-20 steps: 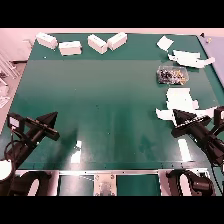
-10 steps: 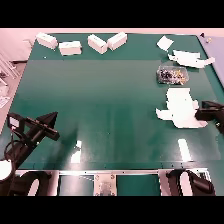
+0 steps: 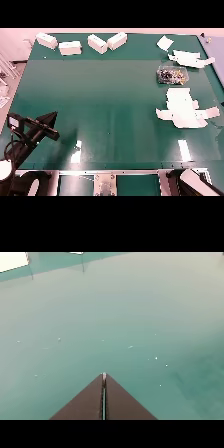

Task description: Fold the box and place the chain.

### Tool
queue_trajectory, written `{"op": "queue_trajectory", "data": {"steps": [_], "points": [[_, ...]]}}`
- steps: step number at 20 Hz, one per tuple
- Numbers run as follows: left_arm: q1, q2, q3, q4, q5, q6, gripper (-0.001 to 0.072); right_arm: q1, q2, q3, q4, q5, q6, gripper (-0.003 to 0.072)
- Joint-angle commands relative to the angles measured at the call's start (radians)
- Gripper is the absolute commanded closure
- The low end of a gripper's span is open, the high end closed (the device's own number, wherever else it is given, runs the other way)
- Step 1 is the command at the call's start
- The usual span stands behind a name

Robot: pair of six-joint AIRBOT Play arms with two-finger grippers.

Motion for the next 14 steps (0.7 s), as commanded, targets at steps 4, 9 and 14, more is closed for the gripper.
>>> {"op": "queue_trajectory", "data": {"steps": [4,9,14], "points": [[0.0,0.001,0.0,0.0,0.001,0.0,0.0689,-0.078,-0.32,0.362,-0.031,0.348,-0.096,0.0332],[0.0,0.001,0.0,0.0,0.0,0.0,0.0689,-0.077,-0.53,0.568,-0.101,0.469,-0.106,0.0298],[0.0,0.001,0.0,0.0,-0.034,0.0,0.0689,-0.079,-0.638,0.606,-0.181,0.463,-0.116,0.0261]]}}
